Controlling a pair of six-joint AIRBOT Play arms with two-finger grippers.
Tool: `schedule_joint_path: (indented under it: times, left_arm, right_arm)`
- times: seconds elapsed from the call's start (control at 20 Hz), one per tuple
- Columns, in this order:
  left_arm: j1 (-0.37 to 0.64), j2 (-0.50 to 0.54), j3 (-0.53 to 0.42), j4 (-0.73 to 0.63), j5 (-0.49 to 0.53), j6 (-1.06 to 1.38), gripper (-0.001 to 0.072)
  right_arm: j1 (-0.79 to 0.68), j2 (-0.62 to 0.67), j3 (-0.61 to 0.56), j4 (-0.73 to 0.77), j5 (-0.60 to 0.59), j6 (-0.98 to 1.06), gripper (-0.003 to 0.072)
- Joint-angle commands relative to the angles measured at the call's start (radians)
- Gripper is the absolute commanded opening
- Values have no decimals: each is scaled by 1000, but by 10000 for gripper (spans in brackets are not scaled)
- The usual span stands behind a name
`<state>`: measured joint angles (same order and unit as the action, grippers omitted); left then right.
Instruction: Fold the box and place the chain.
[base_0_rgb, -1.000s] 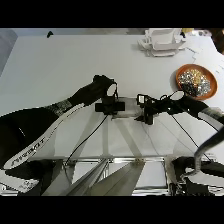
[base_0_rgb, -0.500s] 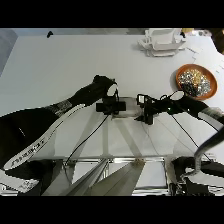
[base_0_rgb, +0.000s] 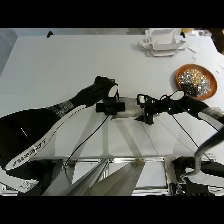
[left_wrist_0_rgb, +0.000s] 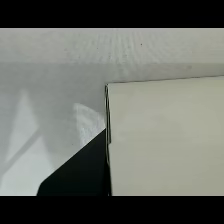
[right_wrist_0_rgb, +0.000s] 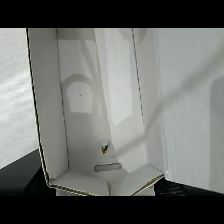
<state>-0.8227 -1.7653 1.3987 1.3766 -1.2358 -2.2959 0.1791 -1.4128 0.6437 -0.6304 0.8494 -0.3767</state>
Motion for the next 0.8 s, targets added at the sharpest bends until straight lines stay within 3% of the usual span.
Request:
schedule_joint_path:
  times: [0.0, 0.05, 0.15, 0.45, 0.55, 0.65, 0.75]
  left_arm:
    - [-2, -2, 0, -16, 5, 0, 122]
    - [-2, 2, 0, -19, 4, 5, 211]
    - [8, 27, 0, -21, -13, 37, 281]
    - [100, 227, 0, -18, -112, 420, 322]
    - [143, 303, 0, -14, -171, 603, 539]
    - [169, 367, -32, 19, -217, 886, 559]
    - [194, 449, -153, 6, -208, 1202, 559]
  right_arm:
    - [0, 0, 0, 2, 0, 2, 315]
    - [0, 0, 0, 2, 0, 2, 315]
    - [0, 0, 0, 2, 0, 2, 315]
    - [0, 0, 0, 2, 0, 2, 315]
    - [0, 0, 0, 2, 0, 2, 315]
    - [0, 0, 0, 2, 0, 2, 315]
    - [0, 0, 0, 2, 0, 2, 315]
